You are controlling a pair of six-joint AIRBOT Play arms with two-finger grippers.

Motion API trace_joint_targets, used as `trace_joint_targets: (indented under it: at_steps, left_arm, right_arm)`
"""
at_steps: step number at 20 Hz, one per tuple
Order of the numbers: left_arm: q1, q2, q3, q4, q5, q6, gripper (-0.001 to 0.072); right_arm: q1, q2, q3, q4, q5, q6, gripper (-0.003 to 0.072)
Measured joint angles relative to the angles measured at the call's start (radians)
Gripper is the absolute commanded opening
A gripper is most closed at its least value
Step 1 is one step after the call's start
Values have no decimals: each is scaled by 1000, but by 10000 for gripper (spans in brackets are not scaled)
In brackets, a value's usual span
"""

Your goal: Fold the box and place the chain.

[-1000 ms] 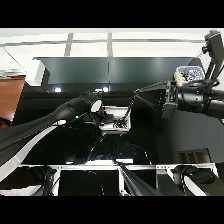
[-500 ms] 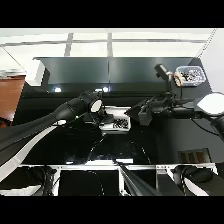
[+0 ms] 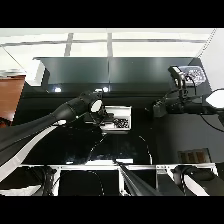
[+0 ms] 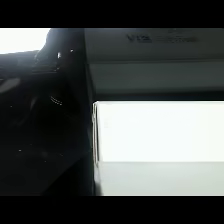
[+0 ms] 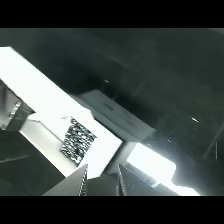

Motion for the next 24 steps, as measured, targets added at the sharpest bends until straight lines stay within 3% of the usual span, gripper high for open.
trace_joint_targets:
  at_steps: [2,4,6,7,12,16,18,21,24]
  left_arm:
    - [-5,-2,0,-4,0,-63,39]
    - [-17,-2,5,4,-11,-117,171]
    - [-28,-2,18,10,-14,-160,478]
    - [-31,-2,29,14,-17,-174,528]
    - [-38,27,105,61,-69,-101,528]
    - [-29,150,103,151,-203,67,528]
    - [7,237,47,185,-267,137,527]
    - [164,386,-125,188,-275,197,524]
    - [411,479,-320,-40,-159,327,524]
  right_arm:
    - [-21,-1,-1,-26,6,0,230]
    - [-32,-1,-3,-50,11,0,230]
    - [-38,-1,-10,-66,14,-1,230]
    - [-40,-1,-14,-71,14,0,230]
    - [-43,-1,-31,-83,15,-1,230]
    - [-43,-1,-34,-87,15,-1,230]
    - [-43,-1,-34,-88,11,-1,230]
    - [-43,-1,-34,-88,10,-1,230]
    - [-43,-1,-34,-87,8,0,230]
